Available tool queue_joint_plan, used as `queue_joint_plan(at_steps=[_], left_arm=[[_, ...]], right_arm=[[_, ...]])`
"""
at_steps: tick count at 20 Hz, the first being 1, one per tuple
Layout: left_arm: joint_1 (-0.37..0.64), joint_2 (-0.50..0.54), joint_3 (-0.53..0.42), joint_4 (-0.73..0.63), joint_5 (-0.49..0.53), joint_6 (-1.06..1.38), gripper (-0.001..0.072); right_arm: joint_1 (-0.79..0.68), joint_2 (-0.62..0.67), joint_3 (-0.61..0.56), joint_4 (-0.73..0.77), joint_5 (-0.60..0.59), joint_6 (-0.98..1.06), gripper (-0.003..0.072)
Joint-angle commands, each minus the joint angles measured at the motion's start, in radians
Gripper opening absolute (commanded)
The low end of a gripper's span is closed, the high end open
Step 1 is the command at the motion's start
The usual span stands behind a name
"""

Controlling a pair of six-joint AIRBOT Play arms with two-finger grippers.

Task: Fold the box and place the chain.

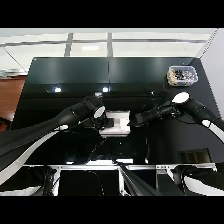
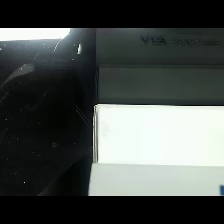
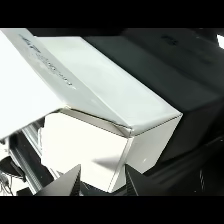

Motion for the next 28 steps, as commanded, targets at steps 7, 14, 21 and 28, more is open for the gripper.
queue_joint_plan(at_steps=[7,14,21,28], left_arm=[[0.001,-0.001,0.000,0.000,0.001,0.000,0.0029],[0.001,-0.001,0.000,0.000,0.001,0.000,0.0029],[0.001,-0.001,0.000,0.000,0.008,0.000,0.0029],[0.001,-0.001,0.000,0.000,0.009,0.000,0.0029]], right_arm=[[0.132,0.000,0.038,-0.180,-0.123,0.190,0.0310],[0.257,-0.001,0.087,-0.431,-0.245,0.511,0.0309],[0.457,-0.016,0.193,-0.869,-0.204,1.004,0.0310],[0.546,-0.067,0.261,-0.988,-0.123,1.139,0.0310]])
